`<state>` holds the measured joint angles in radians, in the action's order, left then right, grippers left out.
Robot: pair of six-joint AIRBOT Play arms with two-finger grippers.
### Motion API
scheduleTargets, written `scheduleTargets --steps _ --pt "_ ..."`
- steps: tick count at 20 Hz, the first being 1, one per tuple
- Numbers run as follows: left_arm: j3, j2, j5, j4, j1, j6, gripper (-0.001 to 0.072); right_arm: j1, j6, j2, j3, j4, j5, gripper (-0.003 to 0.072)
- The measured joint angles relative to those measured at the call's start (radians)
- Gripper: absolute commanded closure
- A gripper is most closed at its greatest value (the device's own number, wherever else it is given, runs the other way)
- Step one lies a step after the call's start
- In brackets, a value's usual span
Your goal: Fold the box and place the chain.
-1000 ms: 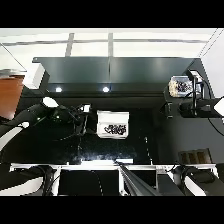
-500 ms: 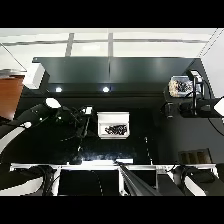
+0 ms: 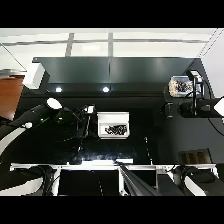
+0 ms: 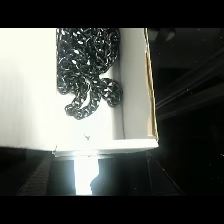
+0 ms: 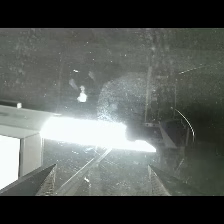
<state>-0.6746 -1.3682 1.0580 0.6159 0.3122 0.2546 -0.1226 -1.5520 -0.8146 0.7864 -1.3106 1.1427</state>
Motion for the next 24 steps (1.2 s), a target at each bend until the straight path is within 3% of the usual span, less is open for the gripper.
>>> scheduleTargets --steps 12,24 --pt "0.000 -0.003 -0.072 -0.007 0.037 -0.075 0.0002 0.000 0.000 0.000 0.000 0.000 -0.001 -0.0017" --pt "0.001 -0.009 -0.082 0.004 0.057 -0.085 0.0003 0.000 0.000 0.000 -0.001 -0.002 -0.003 -0.0017"
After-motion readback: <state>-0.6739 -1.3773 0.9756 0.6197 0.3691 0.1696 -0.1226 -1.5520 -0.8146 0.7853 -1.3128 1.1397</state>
